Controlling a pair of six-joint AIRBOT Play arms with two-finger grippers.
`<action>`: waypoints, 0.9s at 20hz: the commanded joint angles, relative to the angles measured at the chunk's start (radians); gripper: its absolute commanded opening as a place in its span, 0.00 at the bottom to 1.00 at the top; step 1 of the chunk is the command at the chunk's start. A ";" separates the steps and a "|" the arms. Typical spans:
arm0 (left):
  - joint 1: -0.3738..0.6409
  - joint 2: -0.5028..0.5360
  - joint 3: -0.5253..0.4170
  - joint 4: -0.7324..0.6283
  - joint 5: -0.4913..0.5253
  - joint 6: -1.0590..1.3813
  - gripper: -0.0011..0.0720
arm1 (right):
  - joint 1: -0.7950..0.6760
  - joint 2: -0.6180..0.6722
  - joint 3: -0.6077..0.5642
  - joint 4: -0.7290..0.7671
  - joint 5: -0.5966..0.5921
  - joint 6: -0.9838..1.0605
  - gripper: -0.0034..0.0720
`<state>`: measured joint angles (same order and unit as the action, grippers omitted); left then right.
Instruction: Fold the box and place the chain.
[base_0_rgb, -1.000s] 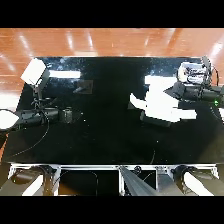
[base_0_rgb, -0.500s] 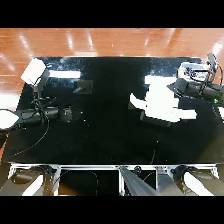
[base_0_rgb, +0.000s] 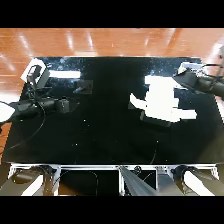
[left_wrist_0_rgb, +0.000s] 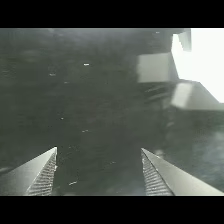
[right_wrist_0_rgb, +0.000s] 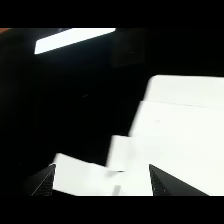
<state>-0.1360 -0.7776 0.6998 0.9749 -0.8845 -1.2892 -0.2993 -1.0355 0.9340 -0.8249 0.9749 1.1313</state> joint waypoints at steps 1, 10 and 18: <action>0.003 -0.003 0.074 0.277 -0.112 -0.183 0.88 | -0.247 0.000 0.060 -0.204 0.153 0.003 1.00; 0.002 -0.080 -0.100 0.112 -0.040 -0.173 0.88 | -0.695 -0.364 0.010 -0.114 0.311 -0.165 1.00; 0.002 -0.127 -0.100 0.034 0.010 -0.174 0.88 | -0.495 -0.666 0.191 -0.113 0.562 -0.182 1.00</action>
<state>-0.1341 -0.8940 0.6014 1.0302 -0.8959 -1.4628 -0.8478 -1.6405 1.0927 -0.9417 1.4765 0.9665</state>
